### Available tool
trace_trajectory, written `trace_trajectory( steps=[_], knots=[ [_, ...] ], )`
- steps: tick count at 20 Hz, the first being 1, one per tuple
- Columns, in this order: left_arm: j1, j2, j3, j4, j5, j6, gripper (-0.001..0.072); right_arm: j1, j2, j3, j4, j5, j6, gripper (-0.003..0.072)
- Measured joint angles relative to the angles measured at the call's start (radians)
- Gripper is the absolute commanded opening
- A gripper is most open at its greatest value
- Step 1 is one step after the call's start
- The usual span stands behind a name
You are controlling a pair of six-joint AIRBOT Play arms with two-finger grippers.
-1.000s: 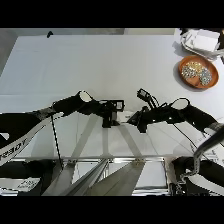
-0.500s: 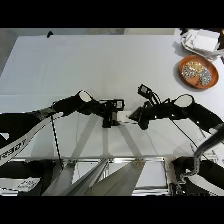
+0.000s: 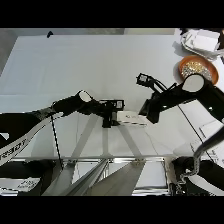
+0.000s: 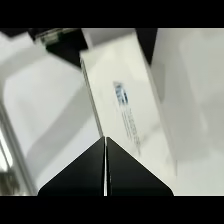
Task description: Fold the box and place the chain.
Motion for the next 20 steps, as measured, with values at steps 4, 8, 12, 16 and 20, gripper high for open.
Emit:
trace_trajectory(
  steps=[4,8,12,16,20],
  knots=[
    [0.0,0.0,0.0,0.0,0.0,0.0,0.0271,-0.003,0.118,0.077,-0.273,0.124,0.219,0.0017],
    [0.0,0.0,0.0,0.0,0.0,0.0,0.0271,-0.098,0.246,0.096,-0.478,0.228,0.472,0.0017],
    [0.0,0.0,0.0,0.0,0.0,0.0,0.0271,-0.309,0.328,0.062,-0.549,0.311,0.595,0.0017],
    [0.0,0.0,0.0,0.0,0.0,0.0,0.0271,-0.5,0.368,-0.054,-0.566,0.293,0.664,0.0017],
    [0.0,0.0,0.0,0.0,0.0,0.0,0.0271,-0.606,0.38,-0.207,-0.571,0.24,0.691,0.0018]
  ],
)
